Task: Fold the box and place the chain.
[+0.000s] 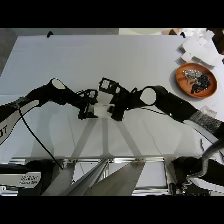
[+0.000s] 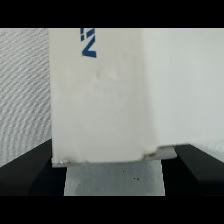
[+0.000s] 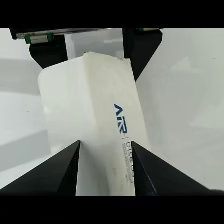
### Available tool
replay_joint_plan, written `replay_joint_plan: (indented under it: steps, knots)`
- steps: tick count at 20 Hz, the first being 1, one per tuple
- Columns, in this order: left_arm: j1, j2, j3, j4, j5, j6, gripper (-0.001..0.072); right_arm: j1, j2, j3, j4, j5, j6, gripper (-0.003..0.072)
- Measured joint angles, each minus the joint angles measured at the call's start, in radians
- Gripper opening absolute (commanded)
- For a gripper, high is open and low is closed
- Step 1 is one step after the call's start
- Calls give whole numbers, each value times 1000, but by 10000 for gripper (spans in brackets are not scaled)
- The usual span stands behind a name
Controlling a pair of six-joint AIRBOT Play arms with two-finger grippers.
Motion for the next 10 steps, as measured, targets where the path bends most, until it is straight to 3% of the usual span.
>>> replay_joint_plan:
  steps: [10]
  knots:
    - [1,0,1,-3,8,-2,335,9,6,-85,-36,-147,-6,356]
